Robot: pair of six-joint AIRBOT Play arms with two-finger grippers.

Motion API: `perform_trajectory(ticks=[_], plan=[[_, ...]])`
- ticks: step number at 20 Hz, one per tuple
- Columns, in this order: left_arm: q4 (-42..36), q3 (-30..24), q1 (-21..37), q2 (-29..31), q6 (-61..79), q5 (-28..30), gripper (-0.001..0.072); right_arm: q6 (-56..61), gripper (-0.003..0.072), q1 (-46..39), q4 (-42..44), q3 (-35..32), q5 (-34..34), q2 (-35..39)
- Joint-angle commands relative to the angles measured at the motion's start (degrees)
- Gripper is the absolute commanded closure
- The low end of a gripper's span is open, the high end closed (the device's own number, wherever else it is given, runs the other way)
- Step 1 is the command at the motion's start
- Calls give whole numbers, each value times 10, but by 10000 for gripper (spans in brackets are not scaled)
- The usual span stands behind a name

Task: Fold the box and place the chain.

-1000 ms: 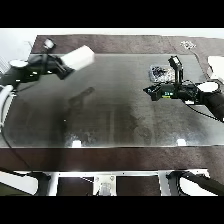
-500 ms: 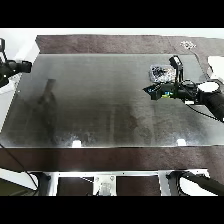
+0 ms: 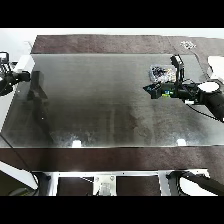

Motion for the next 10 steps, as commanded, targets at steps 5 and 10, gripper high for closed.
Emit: perform_trajectory(ticks=[5, 10], plan=[[-1, 2, 0, -18, 50, -2, 689, 0, 670, 1, 20, 0, -9, 0], [-1, 2, 0, -18, 70, 0, 689, 0, 668, 1, 20, 0, -11, 0]])
